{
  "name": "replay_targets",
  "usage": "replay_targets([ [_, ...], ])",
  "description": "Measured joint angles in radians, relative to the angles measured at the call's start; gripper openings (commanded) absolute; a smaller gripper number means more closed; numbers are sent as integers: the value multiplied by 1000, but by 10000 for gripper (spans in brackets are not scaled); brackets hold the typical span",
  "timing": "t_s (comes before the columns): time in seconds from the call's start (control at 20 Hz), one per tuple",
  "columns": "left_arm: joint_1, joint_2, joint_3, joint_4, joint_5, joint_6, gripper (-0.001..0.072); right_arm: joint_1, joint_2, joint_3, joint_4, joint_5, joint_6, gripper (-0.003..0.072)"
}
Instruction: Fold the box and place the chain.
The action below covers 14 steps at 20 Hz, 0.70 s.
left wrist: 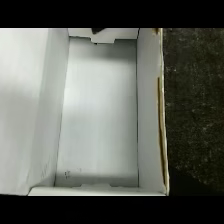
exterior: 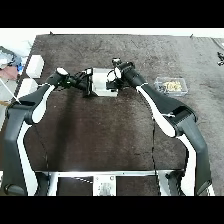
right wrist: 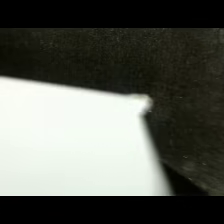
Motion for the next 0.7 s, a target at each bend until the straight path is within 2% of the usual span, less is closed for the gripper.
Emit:
replay_targets([
  [0.05, 0, 0, 0, 0, 0, -1, 73, 5, -3, 0, -11, 1, 6, 151],
  [0.1, 0, 0, 0, 0, 0, -3, 73, 10, -6, 0, -21, 1, 12, 64],
  [0.15, 0, 0, 0, 0, 0, -3, 73, 15, -8, 0, -38, 1, 22, 36],
  [0.3, 0, 0, 0, 0, -2, -6, 72, 22, -11, 1, -55, -1, 36, 39],
  [0.35, 0, 0, 0, 0, -2, -6, 73, 23, -11, 1, -56, -1, 38, 154],
  [0.4, 0, 0, 0, 0, -1, -5, 73, 24, -11, 0, -61, 0, 34, 333],
  [0.45, 0, 0, 0, 1, -1, -3, 73, 24, -12, 0, -63, 0, 33, 372],
  [0.7, 0, 0, 0, 0, 0, -8, 73, 8, 23, 0, -53, 41, 39, 373],
])
